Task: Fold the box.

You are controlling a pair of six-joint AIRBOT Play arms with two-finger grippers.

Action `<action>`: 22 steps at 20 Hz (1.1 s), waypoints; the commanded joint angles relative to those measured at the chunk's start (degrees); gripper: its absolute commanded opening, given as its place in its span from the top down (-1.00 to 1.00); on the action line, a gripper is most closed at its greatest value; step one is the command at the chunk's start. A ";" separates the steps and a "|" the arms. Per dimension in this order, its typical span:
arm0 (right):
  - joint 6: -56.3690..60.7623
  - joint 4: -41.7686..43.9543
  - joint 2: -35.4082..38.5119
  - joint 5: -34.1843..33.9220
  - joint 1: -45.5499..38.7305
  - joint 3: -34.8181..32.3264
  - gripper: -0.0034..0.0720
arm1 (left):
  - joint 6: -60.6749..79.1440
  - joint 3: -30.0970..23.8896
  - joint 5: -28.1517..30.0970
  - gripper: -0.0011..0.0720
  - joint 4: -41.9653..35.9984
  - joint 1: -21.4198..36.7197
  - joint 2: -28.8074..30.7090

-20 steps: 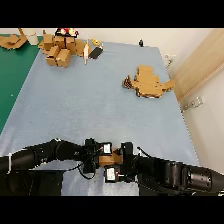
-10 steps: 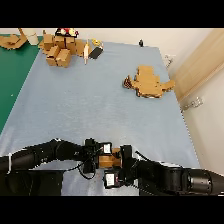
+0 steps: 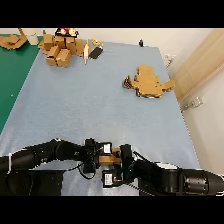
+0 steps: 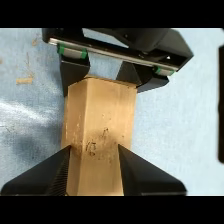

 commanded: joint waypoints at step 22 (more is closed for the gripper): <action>0.83 1.22 2.71 -3.96 0.17 1.79 0.33 | 0.02 -0.02 0.00 -0.04 0.02 -0.02 -0.02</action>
